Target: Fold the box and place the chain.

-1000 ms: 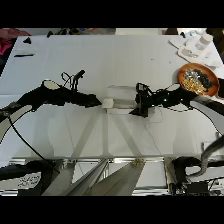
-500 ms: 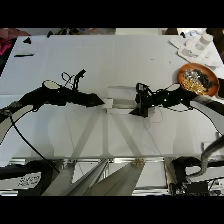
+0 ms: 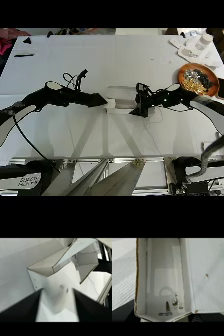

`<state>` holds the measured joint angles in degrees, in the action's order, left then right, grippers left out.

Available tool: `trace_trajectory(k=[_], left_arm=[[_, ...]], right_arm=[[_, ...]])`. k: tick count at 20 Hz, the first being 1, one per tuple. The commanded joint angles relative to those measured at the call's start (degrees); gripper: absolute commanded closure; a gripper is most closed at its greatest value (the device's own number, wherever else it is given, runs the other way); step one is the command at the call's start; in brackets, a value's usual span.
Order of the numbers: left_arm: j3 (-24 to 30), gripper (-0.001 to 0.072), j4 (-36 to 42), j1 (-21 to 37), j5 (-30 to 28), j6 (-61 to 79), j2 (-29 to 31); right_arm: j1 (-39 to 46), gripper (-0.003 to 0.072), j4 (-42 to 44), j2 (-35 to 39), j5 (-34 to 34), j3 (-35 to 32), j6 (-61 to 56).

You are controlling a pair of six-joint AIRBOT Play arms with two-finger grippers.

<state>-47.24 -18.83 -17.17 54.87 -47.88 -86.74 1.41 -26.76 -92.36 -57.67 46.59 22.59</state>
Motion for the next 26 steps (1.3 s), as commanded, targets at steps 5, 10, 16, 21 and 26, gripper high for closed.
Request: trace_trajectory(k=[5,10,16,21,26], left_arm=[[-0.07,0.0066,0.35,-2.43,-6.25,0.33,-0.13],[-0.15,0.0094,0.37,-3.65,-6.25,0.31,-0.07],[-1.14,0.0149,-3.37,-4.66,-9.05,0.20,3.15],[-1.36,0.0313,-6.40,-6.88,-10.45,-0.15,3.65],[-1.53,0.0313,-8.41,-7.58,-10.71,-0.26,3.67]], right_arm=[[0.02,0.0184,0.02,-0.02,0.00,0.02,-0.02],[0.02,0.0184,0.02,-0.02,0.00,0.02,-0.02],[0.02,0.0184,0.02,-0.02,0.00,0.02,-0.02],[0.02,0.0184,0.02,-0.02,0.00,0.02,-0.02],[0.02,0.0184,0.02,-0.02,0.00,0.02,-0.02]])
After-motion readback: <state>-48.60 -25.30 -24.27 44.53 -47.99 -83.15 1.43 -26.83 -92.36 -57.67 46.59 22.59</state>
